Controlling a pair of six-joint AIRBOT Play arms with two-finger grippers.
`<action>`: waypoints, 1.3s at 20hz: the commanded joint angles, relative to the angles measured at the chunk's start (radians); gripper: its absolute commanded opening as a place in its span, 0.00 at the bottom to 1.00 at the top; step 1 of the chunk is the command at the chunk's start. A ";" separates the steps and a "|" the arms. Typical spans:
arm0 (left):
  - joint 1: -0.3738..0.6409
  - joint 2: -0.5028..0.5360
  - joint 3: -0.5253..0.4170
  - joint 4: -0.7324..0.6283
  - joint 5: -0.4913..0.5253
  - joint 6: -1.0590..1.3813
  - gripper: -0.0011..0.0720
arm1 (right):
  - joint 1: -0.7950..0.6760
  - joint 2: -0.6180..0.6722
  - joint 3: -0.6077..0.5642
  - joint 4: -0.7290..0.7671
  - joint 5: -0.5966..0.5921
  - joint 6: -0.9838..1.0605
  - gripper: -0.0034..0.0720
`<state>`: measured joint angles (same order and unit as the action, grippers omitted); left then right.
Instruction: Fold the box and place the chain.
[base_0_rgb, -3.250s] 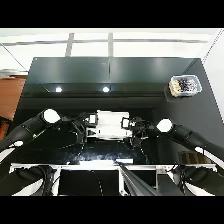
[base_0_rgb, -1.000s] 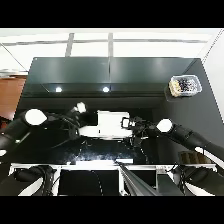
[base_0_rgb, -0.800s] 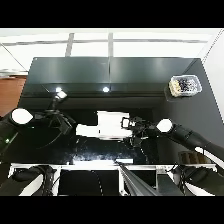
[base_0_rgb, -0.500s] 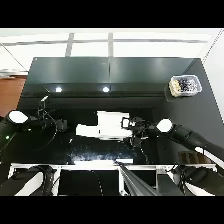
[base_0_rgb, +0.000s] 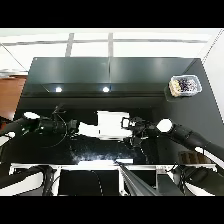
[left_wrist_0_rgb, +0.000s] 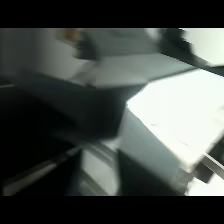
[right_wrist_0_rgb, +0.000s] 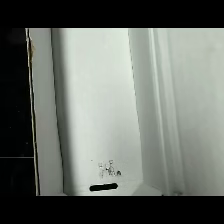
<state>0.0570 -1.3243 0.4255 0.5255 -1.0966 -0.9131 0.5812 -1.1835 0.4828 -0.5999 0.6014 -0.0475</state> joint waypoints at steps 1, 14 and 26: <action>-0.030 -0.026 0.019 -0.037 -0.029 0.080 0.82 | 0.000 0.000 0.000 0.000 0.000 0.000 0.76; -0.258 0.048 0.212 0.111 -0.002 -0.192 0.90 | 0.000 0.000 0.000 0.000 0.000 0.000 0.76; -0.367 0.113 0.212 0.204 0.068 -0.351 0.89 | 0.000 0.000 0.000 0.000 0.000 0.000 0.76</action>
